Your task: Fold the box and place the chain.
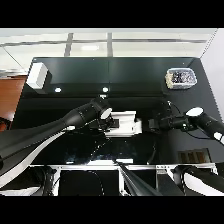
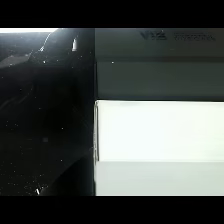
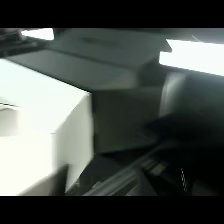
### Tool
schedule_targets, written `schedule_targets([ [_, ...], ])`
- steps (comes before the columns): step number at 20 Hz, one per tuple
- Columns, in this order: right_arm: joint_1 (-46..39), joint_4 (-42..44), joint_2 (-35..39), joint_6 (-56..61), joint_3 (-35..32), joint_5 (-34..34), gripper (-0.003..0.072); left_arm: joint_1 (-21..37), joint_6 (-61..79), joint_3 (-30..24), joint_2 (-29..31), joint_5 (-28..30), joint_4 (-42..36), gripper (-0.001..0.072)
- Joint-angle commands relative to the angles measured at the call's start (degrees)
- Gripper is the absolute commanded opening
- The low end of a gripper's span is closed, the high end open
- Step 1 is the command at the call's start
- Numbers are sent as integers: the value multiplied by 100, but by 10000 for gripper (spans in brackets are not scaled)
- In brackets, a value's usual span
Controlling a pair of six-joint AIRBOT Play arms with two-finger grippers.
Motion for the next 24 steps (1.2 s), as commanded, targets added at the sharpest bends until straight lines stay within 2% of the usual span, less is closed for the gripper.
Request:
schedule_targets([
  [1, 105, 125, -39, -168, 483, 664, 512, 2, 0, 4, -2, 20, 0, 24],
  [5, 407, 122, -39, -107, 688, 846, 510, 2, 0, 4, -2, 37, 0, 24],
  [8, 831, 50, -39, 166, 721, 529, 469, 2, 0, 4, -2, 39, -2, 24],
  [9, 964, -96, -39, 361, 763, 378, 411, 2, 0, 4, -2, 39, -2, 24],
  [15, 1528, -605, -39, 1207, 1060, 101, 411, 2, 0, 4, -2, 42, 0, 25],
  [24, 2669, -2992, -103, 3853, 1637, -667, 410, 2, 0, 4, -2, 63, 0, 24],
])
